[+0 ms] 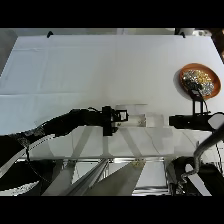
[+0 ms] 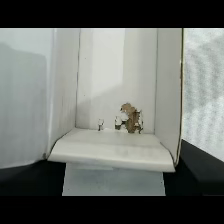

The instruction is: Fold the box and place the chain.

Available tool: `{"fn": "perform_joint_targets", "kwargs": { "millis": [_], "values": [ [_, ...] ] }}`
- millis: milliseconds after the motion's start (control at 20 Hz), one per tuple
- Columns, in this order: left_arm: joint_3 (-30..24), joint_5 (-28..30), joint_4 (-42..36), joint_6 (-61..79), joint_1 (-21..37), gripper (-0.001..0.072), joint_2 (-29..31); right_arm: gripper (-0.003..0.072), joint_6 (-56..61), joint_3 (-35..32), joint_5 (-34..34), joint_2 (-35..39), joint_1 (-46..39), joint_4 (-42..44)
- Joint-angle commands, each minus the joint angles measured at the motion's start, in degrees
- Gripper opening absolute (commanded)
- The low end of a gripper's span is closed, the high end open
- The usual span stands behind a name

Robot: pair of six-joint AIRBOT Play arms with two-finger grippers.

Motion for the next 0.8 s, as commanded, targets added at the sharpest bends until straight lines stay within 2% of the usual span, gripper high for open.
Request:
{"fn": "perform_joint_targets", "kwargs": {
  "millis": [0,100,200,750],
  "values": [
    [0.0,0.0,0.0,0.0,0.0,0.0196,0.0,0.0012,-7.8,0.0,-0.9,-11.4,-1.4,11.1],
    [0.0,0.0,0.0,0.0,0.0,0.0196,0.0,0.0012,-11.8,0.0,-1.3,-16.7,-1.4,15.3],
    [0.0,0.0,0.0,0.0,0.0,0.0196,0.0,0.0012,-15.5,0.0,-1.3,-19.1,-1.4,19.7],
    [0.0,0.0,0.0,0.0,0.0,0.0196,0.0,0.0013,-25.0,0.0,0.0,-20.3,-1.4,31.1]
  ]
}}
